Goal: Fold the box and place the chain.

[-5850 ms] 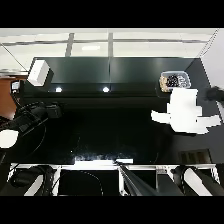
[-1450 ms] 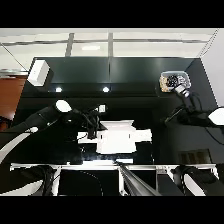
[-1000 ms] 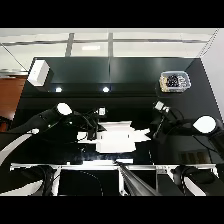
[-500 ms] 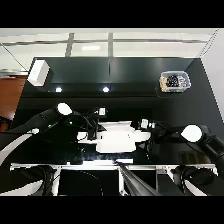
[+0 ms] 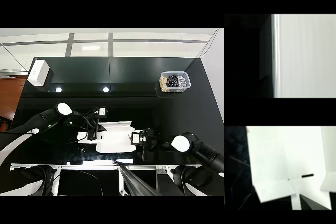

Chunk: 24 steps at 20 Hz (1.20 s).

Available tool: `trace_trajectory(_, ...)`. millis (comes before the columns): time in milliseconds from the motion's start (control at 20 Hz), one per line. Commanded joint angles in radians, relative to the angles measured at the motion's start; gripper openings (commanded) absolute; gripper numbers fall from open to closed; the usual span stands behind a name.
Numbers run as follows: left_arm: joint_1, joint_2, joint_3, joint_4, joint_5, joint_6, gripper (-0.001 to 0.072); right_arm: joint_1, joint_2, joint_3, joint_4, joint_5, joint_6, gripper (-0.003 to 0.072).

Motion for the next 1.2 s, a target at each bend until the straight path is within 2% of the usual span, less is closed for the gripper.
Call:
trace_trajectory(0,0.000,-0.001,0.000,0.000,0.000,0.000,0.0032,0.082,-0.032,-0.006,0.035,-0.146,-0.005,0.0692)
trace_trajectory(200,0.000,-0.001,0.000,0.000,0.001,0.000,0.0032,0.103,-0.054,-0.005,0.071,-0.149,-0.004,0.0692)
trace_trajectory(400,0.000,-0.001,0.000,0.000,-0.001,-0.001,0.0031,0.095,-0.054,0.060,0.092,-0.151,0.017,0.0692)
trace_trajectory(700,0.000,-0.001,0.000,0.000,-0.005,-0.002,0.0032,0.013,-0.054,0.087,0.087,-0.144,0.015,0.0692)
trace_trajectory(850,0.000,-0.001,0.000,0.000,-0.005,-0.002,0.0032,-0.020,-0.054,0.130,0.087,-0.079,0.000,0.0692)
trace_trajectory(1150,0.000,-0.001,0.000,0.000,-0.009,-0.001,0.0031,-0.098,-0.054,0.134,0.052,-0.087,-0.040,0.0692)
